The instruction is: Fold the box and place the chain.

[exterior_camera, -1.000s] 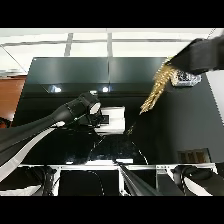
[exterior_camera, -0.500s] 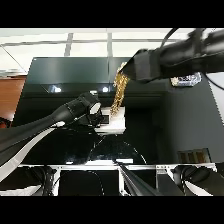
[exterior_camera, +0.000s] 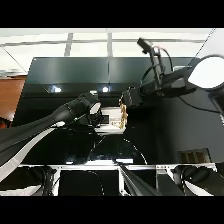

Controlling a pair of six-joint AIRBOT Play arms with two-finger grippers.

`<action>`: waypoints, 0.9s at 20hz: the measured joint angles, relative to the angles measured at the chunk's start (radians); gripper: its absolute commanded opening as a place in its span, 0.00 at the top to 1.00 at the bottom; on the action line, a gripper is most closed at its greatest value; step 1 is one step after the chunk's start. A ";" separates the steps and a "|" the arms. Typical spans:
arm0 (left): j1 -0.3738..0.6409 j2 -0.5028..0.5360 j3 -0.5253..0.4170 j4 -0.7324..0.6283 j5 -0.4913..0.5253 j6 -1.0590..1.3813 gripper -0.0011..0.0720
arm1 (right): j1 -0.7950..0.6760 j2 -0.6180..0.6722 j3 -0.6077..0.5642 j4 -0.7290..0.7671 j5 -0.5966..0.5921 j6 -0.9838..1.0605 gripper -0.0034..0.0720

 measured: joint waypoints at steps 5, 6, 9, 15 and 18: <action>0.000 0.000 0.000 0.000 0.000 0.000 0.95 | 0.043 0.000 -0.089 0.036 -0.095 0.013 0.94; 0.000 0.000 0.000 0.000 0.000 0.000 0.95 | 0.049 -0.001 -0.105 0.039 -0.113 0.014 0.94; 0.000 0.000 0.000 0.000 0.000 0.000 0.95 | 0.059 -0.001 -0.165 0.043 -0.161 0.031 0.94; 0.000 0.000 0.000 0.000 0.000 0.000 0.95 | 0.072 -0.025 -0.277 0.066 -0.260 0.074 0.93; 0.000 0.000 0.000 0.000 0.000 0.000 0.95 | 0.079 -0.038 -0.294 0.077 -0.285 0.080 0.61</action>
